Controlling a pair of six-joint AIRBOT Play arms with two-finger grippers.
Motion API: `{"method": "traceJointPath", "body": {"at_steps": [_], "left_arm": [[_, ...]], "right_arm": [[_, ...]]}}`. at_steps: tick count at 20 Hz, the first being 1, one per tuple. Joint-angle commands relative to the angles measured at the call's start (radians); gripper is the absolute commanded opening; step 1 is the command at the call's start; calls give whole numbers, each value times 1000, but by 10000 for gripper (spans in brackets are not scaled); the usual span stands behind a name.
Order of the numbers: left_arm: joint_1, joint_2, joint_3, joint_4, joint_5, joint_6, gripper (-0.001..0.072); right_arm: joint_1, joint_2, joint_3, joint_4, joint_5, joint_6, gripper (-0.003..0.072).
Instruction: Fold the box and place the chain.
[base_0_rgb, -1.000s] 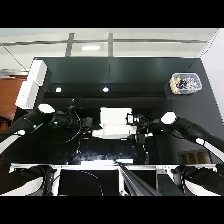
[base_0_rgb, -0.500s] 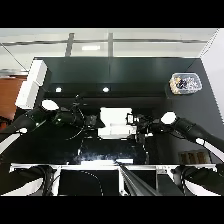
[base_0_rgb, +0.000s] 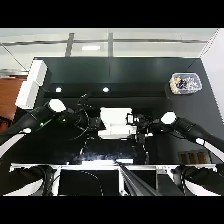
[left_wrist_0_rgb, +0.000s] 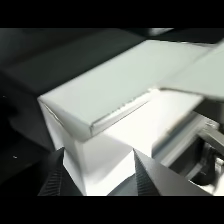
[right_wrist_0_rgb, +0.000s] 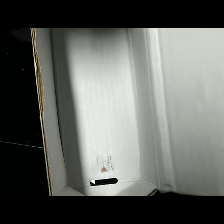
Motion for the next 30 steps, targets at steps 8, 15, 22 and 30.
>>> {"method": "traceJointPath", "body": {"at_steps": [8, 15, 22, 30], "left_arm": [[-123, 0, 52, 169, 124, -254, 486], [-156, -1, 53, 274, 127, -358, 485], [-335, -19, 166, 744, 92, -774, 475], [-373, -145, 272, 770, -93, -868, 341]], "right_arm": [[0, -1, 0, 0, 0, 0, 418], [0, -1, 0, 1, 0, 0, 418], [0, -1, 0, 1, 0, 0, 418], [0, -1, 0, 1, 0, 0, 418]]}}
